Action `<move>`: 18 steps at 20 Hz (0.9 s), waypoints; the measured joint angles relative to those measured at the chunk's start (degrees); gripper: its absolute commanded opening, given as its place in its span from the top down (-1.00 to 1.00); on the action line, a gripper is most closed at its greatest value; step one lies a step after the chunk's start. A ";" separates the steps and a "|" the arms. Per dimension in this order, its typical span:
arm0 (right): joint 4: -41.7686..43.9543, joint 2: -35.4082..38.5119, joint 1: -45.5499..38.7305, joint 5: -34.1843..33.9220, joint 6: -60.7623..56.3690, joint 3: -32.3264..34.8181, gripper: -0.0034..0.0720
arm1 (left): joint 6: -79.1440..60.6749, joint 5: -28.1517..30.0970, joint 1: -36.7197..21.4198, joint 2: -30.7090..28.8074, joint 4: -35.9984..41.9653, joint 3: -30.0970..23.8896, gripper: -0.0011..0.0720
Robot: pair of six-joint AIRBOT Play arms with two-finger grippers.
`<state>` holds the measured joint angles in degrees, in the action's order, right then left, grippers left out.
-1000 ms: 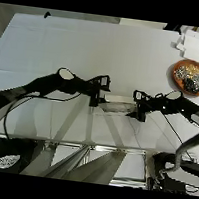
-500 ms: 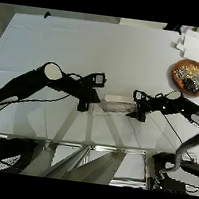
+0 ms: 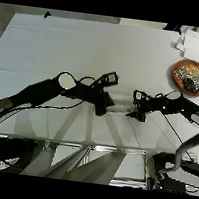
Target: Fold the box and place the chain.
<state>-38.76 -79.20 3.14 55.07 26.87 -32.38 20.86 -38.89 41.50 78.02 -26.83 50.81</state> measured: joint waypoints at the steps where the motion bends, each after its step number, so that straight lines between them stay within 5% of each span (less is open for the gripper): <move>1: -0.02 0.00 0.00 0.00 0.00 0.00 -0.30 | 0.96 4.09 0.20 0.87 2.01 0.00 0.97; 7: 0.00 0.00 0.00 0.00 0.00 0.00 -0.30 | 7.93 18.60 0.63 5.73 7.45 0.00 0.97; 18: -0.02 -0.02 0.00 0.09 0.00 0.00 -0.30 | 10.69 16.65 0.63 8.46 4.48 0.00 0.97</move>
<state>-38.79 -79.22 3.14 55.16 26.87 -32.38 31.55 -22.24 42.13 86.48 -22.35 50.81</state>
